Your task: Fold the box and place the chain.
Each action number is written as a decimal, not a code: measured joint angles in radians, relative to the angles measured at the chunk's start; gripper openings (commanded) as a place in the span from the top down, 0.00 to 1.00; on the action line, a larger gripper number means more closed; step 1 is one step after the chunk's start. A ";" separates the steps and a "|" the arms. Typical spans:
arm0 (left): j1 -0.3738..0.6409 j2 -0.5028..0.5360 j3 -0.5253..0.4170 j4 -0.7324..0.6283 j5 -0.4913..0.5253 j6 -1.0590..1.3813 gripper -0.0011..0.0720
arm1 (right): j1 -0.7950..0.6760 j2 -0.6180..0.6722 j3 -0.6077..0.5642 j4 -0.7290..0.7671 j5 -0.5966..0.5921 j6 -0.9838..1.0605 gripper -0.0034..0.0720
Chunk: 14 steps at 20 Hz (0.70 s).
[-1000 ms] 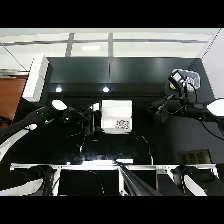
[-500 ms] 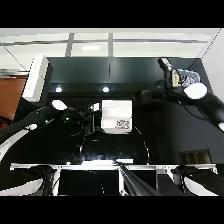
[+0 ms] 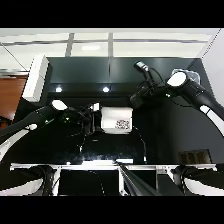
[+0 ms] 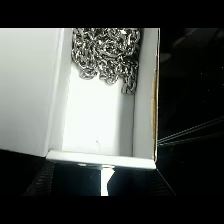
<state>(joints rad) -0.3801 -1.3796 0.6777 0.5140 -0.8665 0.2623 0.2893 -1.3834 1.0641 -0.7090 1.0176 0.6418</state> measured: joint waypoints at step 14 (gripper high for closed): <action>0.000 0.000 0.000 0.000 0.000 0.000 0.33 | 0.091 0.071 -0.075 -0.046 0.056 -0.354 0.08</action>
